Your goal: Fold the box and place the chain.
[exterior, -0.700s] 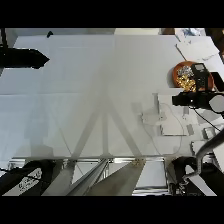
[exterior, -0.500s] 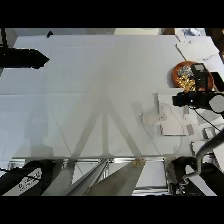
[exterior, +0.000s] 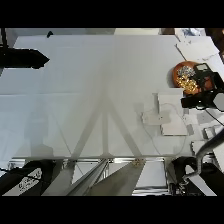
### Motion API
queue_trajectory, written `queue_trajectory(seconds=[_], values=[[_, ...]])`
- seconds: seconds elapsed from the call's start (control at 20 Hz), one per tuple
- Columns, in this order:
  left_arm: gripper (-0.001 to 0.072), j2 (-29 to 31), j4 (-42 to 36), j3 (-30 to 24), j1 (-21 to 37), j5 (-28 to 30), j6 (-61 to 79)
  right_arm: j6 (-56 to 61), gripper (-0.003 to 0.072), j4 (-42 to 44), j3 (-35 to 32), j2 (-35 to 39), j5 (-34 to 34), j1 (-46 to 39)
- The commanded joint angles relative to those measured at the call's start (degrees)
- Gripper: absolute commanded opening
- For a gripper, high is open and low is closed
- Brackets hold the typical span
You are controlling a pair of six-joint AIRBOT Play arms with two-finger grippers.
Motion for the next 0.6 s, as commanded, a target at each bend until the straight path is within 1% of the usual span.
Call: queue_trajectory(seconds=[0.0,0.1,0.25,0.3,0.4,0.55], values=[[0.0137,-0.02,0.02,0.0,-0.02,0.0,0.02,2.16,0.0297,-10.58,0.83,-0.09,4.11,-1.01],[0.0137,-0.02,0.02,0.0,-0.02,0.0,0.02,2.29,0.0302,-9.44,0.83,-0.09,4.15,-4.42],[0.0137,-0.02,0.02,0.0,-0.02,0.0,0.02,2.27,0.0339,-7.17,0.83,-0.55,4.0,-9.51],[0.0137,-0.02,0.02,0.0,-0.02,0.0,0.02,2.21,0.034,-6.49,0.85,-0.98,4.0,-10.8],[0.0137,-0.02,0.02,0.0,-0.02,0.0,0.02,1.88,0.034,-6.14,1.05,-2.75,4.22,-12.61],[0.0137,-0.02,0.02,0.0,-0.02,0.0,0.02,-0.02,0.034,-5.64,1.44,-6.99,5.44,-13.09]])
